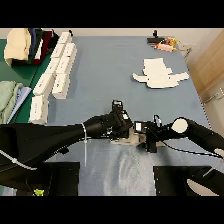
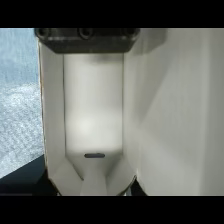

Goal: Fold the box.

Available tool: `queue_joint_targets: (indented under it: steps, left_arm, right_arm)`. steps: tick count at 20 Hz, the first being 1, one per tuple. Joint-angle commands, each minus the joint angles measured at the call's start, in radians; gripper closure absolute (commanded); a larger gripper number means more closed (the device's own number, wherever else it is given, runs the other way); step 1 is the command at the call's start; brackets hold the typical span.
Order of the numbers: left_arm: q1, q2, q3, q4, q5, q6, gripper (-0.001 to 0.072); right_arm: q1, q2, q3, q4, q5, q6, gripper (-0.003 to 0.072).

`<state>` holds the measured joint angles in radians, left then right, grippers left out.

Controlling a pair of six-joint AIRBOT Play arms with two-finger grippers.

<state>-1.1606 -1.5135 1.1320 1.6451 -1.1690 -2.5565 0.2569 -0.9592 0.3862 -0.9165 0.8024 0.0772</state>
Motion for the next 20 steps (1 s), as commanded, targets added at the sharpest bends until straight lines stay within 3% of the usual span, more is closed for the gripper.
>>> queue_joint_targets:
  steps: [1, 2, 8, 16, 17, 19, 20]
  left_arm:
    - [0.001, 0.000, -0.001, 0.000, -0.008, -0.002, 0.0291]
    - [0.001, 0.000, -0.001, 0.001, -0.016, -0.012, 0.0159]
    - [0.008, 0.045, 0.032, 0.002, -0.059, -0.010, 0.0158]
    - [0.068, 0.225, 0.036, -0.039, -0.216, 0.061, 0.0159]
    - [0.079, 0.241, 0.036, -0.057, -0.253, 0.094, 0.0195]
    - [0.106, 0.272, 0.036, -0.080, -0.359, 0.164, 0.0387]
    - [0.119, 0.286, 0.036, -0.083, -0.429, 0.201, 0.0516]
  right_arm:
    - [0.001, 0.001, 0.001, 0.000, 0.000, 0.000, 0.0181]
    - [0.001, 0.001, 0.001, 0.000, 0.000, 0.000, 0.0181]
    - [0.001, 0.001, 0.001, 0.000, 0.000, 0.000, 0.0181]
    - [0.001, 0.001, 0.001, 0.000, 0.000, 0.000, 0.0181]
    - [0.001, 0.001, 0.001, 0.000, 0.000, 0.000, 0.0181]
    - [0.001, 0.001, 0.001, 0.000, 0.000, 0.000, 0.0181]
    - [0.001, 0.001, 0.001, 0.000, 0.000, 0.000, 0.0181]
